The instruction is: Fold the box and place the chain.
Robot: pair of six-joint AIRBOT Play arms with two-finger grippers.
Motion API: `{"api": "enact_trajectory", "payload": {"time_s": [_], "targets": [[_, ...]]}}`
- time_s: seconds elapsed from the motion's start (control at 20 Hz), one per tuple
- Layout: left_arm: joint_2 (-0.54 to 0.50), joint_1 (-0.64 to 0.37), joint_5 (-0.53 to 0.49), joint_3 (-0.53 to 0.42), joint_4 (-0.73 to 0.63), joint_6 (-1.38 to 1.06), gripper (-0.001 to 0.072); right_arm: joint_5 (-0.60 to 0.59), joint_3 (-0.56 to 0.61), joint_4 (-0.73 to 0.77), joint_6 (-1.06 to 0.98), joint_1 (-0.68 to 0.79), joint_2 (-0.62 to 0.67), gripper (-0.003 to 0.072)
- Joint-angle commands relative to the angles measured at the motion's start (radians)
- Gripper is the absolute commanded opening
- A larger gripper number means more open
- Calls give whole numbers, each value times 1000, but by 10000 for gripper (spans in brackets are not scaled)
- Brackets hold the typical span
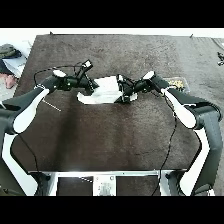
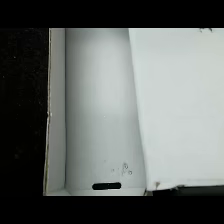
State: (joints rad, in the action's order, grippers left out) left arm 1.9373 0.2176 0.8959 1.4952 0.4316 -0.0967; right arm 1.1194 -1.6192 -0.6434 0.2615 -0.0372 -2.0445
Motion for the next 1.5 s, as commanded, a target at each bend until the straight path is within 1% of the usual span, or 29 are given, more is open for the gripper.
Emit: {"api": "enact_trajectory", "payload": {"time_s": [0.0,0.2,0.3,0.4,0.5,0.65,0.75,0.85,0.9,0.95,1.0,1.15,1.2,1.25,1.45], "targets": [[13,0,2,1,5,-9,10,-1,-1,1,1,-1,0,371],[13,-2,3,6,2,-17,11,-1,-1,1,1,-1,0,371],[13,-4,18,37,2,-17,11,-1,-1,1,1,-1,0,371],[11,-21,76,89,1,-16,10,-1,-1,1,1,-1,0,371],[-1,-55,156,134,2,-16,10,-1,-1,1,1,-1,0,371],[-24,-105,283,165,20,-16,11,-1,-1,1,1,-1,0,371],[-29,-125,338,174,85,-16,13,-1,-1,1,1,-1,0,371],[-29,-125,373,173,193,-17,14,-1,-1,1,1,-1,0,371],[-29,-118,388,173,248,-21,125,-1,-1,1,1,-1,0,371],[-28,-109,393,173,299,-25,445,-1,-1,1,1,-1,0,371],[-28,-98,379,172,349,-22,579,-1,-1,1,1,-1,0,371],[-23,-68,333,172,428,-16,581,-1,-1,1,1,-1,0,371],[-23,-59,321,172,444,-16,615,-1,-1,1,1,-1,0,371],[-23,-51,313,172,457,-16,616,-1,-1,1,1,-1,0,371],[-23,-35,312,172,502,-10,616,-1,-1,1,1,-1,0,371]]}}
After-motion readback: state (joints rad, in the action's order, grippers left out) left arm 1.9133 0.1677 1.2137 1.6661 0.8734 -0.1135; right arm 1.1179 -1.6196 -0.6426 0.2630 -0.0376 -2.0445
